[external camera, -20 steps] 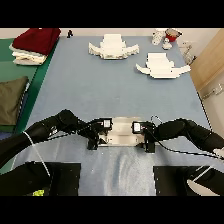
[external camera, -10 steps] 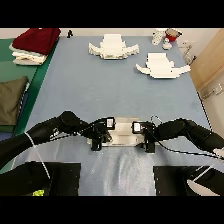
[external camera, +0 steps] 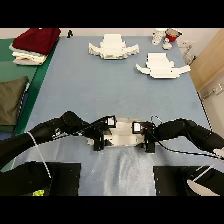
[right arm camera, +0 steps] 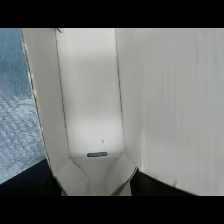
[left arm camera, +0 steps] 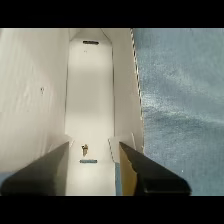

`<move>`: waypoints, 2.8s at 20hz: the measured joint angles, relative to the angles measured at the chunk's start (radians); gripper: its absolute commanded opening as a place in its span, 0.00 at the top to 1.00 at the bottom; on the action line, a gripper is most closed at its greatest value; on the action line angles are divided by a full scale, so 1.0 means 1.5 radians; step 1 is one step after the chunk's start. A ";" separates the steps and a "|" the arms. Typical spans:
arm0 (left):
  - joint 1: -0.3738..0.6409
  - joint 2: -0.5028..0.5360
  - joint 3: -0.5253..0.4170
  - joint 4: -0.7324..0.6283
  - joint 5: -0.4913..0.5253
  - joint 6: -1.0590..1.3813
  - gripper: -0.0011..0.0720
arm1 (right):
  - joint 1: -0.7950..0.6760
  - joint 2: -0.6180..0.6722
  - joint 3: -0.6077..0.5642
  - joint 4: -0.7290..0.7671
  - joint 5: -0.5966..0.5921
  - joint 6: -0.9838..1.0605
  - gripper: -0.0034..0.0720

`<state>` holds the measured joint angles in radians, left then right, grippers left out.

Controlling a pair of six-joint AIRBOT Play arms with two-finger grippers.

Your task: Fold the box.

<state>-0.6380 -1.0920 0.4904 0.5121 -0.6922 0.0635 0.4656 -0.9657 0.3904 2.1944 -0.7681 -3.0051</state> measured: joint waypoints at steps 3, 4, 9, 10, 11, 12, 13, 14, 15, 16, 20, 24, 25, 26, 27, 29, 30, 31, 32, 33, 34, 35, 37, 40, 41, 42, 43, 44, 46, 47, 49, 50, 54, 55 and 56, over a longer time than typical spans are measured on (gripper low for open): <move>0.000 0.011 0.003 0.047 -0.002 -0.083 0.96 | 0.000 0.000 0.000 0.000 0.000 0.000 0.38; 0.000 0.018 0.006 0.067 -0.002 -0.125 0.96 | 0.000 0.000 0.000 0.000 0.000 0.000 0.38; 0.000 0.051 0.014 0.095 -0.005 -0.289 0.96 | 0.000 0.000 0.000 0.000 0.000 0.000 0.38; 0.003 0.058 0.015 0.100 -0.014 -0.327 0.96 | 0.000 0.000 0.000 0.000 0.000 0.000 0.38; 0.008 0.067 0.017 0.106 -0.027 -0.367 0.96 | 0.000 0.000 0.000 0.000 0.000 0.000 0.38; 0.018 0.081 0.019 0.115 -0.040 -0.416 0.96 | 0.000 0.000 0.000 0.000 0.000 0.000 0.38; 0.032 0.097 0.020 0.127 -0.052 -0.463 0.96 | 0.000 0.000 0.000 0.000 0.000 0.000 0.38; 0.051 0.119 0.021 0.142 -0.069 -0.516 0.96 | 0.000 0.000 0.000 0.000 0.000 0.000 0.38; 0.075 0.144 0.022 0.161 -0.087 -0.571 0.96 | 0.000 0.000 0.000 0.000 0.000 0.000 0.38; 0.100 0.170 0.022 0.183 -0.103 -0.623 0.96 | 0.000 0.000 0.000 0.000 0.000 0.000 0.38; 0.218 0.259 0.023 0.290 -0.171 -0.834 0.96 | 0.000 0.000 0.000 0.000 0.000 0.000 0.38; 0.298 0.271 -0.004 0.329 -0.219 -0.935 0.96 | 0.000 0.000 0.000 0.000 0.000 0.000 0.38; 0.305 0.263 -0.018 0.323 -0.219 -0.946 0.96 | 0.000 0.000 0.000 0.000 0.000 0.001 0.38; 0.305 0.252 -0.031 0.311 -0.216 -0.950 0.96 | 0.000 0.000 0.000 0.000 0.000 0.000 0.38; 0.299 0.237 -0.045 0.290 -0.206 -0.950 0.96 | 0.000 0.000 0.000 0.000 0.000 0.001 0.38; 0.268 0.200 -0.066 0.245 -0.175 -0.941 0.96 | 0.000 0.000 0.000 0.000 0.000 0.001 0.38; 0.246 0.181 -0.073 0.224 -0.157 -0.936 0.96 | 0.000 0.000 0.000 0.000 0.000 0.001 0.38; 0.219 0.159 -0.078 0.204 -0.136 -0.932 0.96 | 0.000 0.000 0.000 0.000 0.000 0.001 0.38; 0.191 0.139 -0.081 0.183 -0.115 -0.927 0.96 | 0.000 0.000 0.000 0.000 0.000 0.001 0.38; 0.167 0.123 -0.082 0.169 -0.100 -0.924 0.96 | 0.000 0.000 0.000 0.000 0.000 0.000 0.38; 0.144 0.110 -0.082 0.156 -0.087 -0.922 0.96 | 0.000 0.000 0.000 0.000 0.000 0.001 0.38; 0.128 0.103 -0.078 0.146 -0.078 -0.920 0.96 | 0.000 0.000 0.000 0.000 0.000 0.000 0.38; 0.109 0.101 -0.066 0.137 -0.067 -0.917 0.96 | 0.000 0.000 0.000 0.000 0.000 0.000 0.38; 0.096 0.114 -0.051 0.128 -0.073 -0.916 0.96 | 0.000 0.000 0.000 0.000 0.000 0.001 0.38; 0.095 0.119 -0.047 0.126 -0.079 -0.916 0.96 | 0.000 0.000 0.000 0.000 0.000 0.000 0.38; 0.092 0.124 -0.042 0.124 -0.083 -0.916 0.96 | 0.000 0.000 0.000 0.000 0.000 0.001 0.38; 0.092 0.127 -0.037 0.123 -0.088 -0.916 0.96 | 0.000 0.000 0.000 0.000 0.000 0.001 0.38; 0.092 0.131 -0.032 0.123 -0.090 -0.916 0.96 | 0.000 0.000 0.000 0.000 0.000 0.001 0.38; 0.091 0.134 -0.024 0.121 -0.092 -0.918 0.96 | 0.000 0.000 0.000 0.000 0.000 0.000 0.38; 0.090 0.135 -0.022 0.121 -0.093 -0.923 0.96 | 0.000 0.000 0.000 0.000 0.000 0.001 0.38; 0.090 0.137 -0.018 0.120 -0.097 -0.930 0.96 | 0.000 0.000 0.000 0.000 0.000 0.001 0.38; 0.090 0.137 -0.017 0.120 -0.099 -0.934 0.96 | 0.000 0.000 0.000 0.000 0.000 0.001 0.38; 0.090 0.138 -0.015 0.120 -0.109 -0.940 0.78 | 0.000 0.000 0.000 0.000 0.000 0.001 0.38; 0.090 0.138 -0.015 0.120 -0.112 -0.941 0.43 | 0.000 0.000 0.000 0.000 0.000 0.001 0.38; 0.090 0.138 -0.014 0.119 -0.113 -0.944 0.42 | 0.000 0.000 0.000 0.000 0.000 0.001 0.38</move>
<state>-0.5037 -0.8852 0.4686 0.6907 -0.8612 -1.3518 0.4656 -0.9657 0.3904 2.1944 -0.7677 -3.0043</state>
